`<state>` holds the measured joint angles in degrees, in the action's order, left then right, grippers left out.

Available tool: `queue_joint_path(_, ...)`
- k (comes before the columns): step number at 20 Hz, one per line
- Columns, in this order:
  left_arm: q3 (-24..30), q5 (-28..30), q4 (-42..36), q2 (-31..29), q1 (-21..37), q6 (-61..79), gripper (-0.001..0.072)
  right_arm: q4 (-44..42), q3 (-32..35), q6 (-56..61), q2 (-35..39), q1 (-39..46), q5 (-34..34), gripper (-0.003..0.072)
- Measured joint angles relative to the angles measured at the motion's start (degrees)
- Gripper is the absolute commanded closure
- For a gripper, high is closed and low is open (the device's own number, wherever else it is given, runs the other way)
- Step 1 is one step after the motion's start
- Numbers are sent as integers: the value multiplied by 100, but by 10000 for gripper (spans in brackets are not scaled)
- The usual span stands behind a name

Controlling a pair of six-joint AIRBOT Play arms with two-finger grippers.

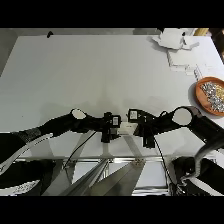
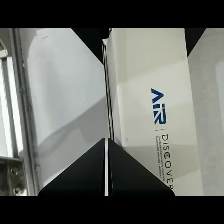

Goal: Fold the box and place the chain.

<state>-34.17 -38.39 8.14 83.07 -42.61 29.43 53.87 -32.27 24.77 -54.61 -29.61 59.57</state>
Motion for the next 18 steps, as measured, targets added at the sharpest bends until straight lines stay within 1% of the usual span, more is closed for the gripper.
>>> queue_joint_path(4,0,0,4,0,0,17,434,-498,0,-463,164,0,238,664)
queue_joint_path(9,0,0,2,0,0,17,434,-763,0,-723,352,2,-76,664)
queue_joint_path(13,0,0,4,0,0,17,434,-721,0,-688,317,2,-531,664)
queue_joint_path(15,0,0,4,0,0,17,434,-579,0,-597,236,2,-546,664)
queue_joint_path(18,0,0,4,0,0,15,434,-304,9,-463,109,2,-372,664)
